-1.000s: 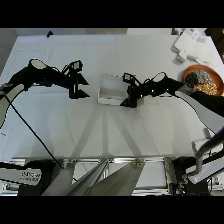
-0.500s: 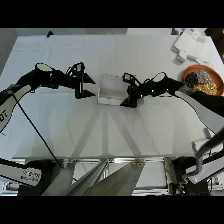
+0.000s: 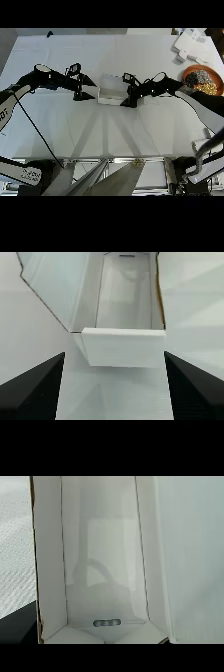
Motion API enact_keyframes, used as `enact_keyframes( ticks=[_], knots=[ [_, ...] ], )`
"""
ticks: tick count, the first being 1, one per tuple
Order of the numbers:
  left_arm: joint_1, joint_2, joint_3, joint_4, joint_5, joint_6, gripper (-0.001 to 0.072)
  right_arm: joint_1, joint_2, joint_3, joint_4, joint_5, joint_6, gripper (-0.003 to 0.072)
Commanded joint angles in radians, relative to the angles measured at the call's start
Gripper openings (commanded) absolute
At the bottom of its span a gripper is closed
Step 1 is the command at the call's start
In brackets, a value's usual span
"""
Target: Fold the box and place the chain.
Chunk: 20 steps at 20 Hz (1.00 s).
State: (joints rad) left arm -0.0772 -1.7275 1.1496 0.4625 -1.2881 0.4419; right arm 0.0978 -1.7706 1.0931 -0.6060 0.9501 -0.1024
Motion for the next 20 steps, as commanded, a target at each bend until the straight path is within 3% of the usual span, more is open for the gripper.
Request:
enact_keyframes(
  ticks=[1, 5, 20],
  knots=[
    [0.003, -0.003, 0.0, -0.002, -0.033, 0.002, 0.0694, 0.001, -0.001, 0.0, 0.0, 0.0, 0.0, 0.0556],
    [0.003, -0.003, 0.0, -0.028, -0.06, -0.024, 0.0695, 0.001, -0.001, 0.0, 0.0, 0.0, 0.0, 0.0556],
    [-0.045, -0.036, 0.0, -0.029, 0.013, -0.105, 0.0696, 0.001, -0.001, 0.0, 0.0, 0.0, 0.0, 0.0556]
  ],
)
